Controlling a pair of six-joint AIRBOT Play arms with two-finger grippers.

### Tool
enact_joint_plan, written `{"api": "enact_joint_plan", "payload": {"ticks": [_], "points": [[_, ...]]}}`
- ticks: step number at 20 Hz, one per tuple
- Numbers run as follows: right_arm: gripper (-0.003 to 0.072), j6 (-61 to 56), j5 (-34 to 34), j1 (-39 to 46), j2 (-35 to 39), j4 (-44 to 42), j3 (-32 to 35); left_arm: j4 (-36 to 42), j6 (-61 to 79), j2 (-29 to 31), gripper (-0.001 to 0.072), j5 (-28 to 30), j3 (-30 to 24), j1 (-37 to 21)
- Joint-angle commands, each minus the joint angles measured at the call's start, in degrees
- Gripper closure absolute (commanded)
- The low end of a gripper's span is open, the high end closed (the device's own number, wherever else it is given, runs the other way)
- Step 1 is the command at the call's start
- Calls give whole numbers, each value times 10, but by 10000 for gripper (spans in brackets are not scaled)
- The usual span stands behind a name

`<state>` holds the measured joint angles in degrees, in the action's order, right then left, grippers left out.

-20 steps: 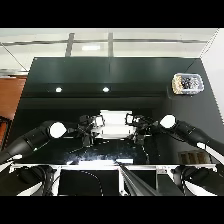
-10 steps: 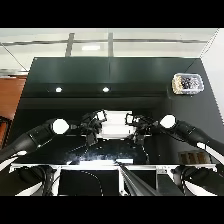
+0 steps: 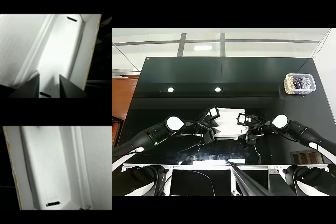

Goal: Fold the box and place the chain.

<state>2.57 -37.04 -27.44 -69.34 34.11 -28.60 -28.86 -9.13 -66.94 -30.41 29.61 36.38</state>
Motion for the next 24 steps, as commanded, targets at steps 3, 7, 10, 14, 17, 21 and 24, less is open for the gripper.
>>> {"api": "enact_joint_plan", "payload": {"ticks": [3, 7, 10, 14, 17, 21, 24], "points": [[247, 0, -1, -1, 0, 0, 0, -3, 8, -1, 495, -20, 1, 0], [247, 0, -1, -1, 0, 0, 0, -114, -99, 44, 680, -69, 25, -36], [247, 0, -1, -1, 0, 0, 0, -206, -278, 127, 680, -120, 27, -139], [247, 0, 1, -1, 0, 0, 0, -225, -603, 148, 680, -217, 3, -360], [247, 0, 2, -1, 0, 0, 0, -180, -624, 94, 680, -330, -37, -461], [247, 0, 2, -1, 0, 0, 0, -113, -535, -29, 681, -381, -53, -444], [246, 0, 2, -1, 0, 0, 0, -37, -497, -92, 682, -329, -38, -371]]}}
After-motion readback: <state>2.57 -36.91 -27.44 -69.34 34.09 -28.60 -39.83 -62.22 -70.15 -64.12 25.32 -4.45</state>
